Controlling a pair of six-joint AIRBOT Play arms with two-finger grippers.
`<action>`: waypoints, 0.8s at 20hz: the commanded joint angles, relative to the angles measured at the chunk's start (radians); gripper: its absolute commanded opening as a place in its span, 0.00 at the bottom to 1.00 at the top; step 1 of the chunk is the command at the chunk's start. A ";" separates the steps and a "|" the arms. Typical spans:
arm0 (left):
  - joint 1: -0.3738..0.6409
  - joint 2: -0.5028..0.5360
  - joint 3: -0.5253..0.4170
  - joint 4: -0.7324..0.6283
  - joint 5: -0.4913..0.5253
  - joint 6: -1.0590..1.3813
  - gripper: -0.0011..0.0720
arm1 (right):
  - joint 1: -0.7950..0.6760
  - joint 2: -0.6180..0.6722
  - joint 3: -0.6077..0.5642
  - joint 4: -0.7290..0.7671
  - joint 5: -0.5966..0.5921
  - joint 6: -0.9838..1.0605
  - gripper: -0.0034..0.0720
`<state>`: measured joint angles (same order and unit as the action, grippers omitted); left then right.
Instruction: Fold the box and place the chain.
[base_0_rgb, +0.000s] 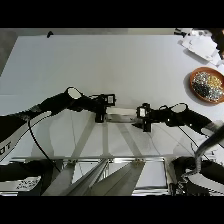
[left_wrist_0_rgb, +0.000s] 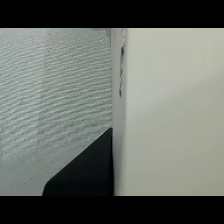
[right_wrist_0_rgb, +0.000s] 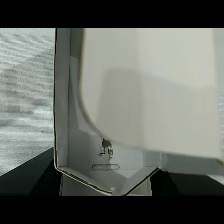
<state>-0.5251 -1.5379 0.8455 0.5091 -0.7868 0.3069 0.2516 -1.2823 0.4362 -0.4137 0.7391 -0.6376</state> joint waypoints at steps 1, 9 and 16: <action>0.000 0.000 0.000 0.000 0.000 0.000 0.03 | 0.000 -0.001 0.000 0.000 0.001 0.000 0.62; 0.000 0.000 0.000 0.000 0.000 0.000 0.03 | 0.000 0.000 0.000 0.000 0.002 0.011 0.59; 0.000 0.000 0.000 0.000 0.000 0.000 0.03 | 0.000 0.000 0.000 0.000 0.003 0.011 0.60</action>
<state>-0.5251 -1.5379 0.8455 0.5091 -0.7868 0.3069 0.2516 -1.2823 0.4362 -0.4141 0.7414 -0.6277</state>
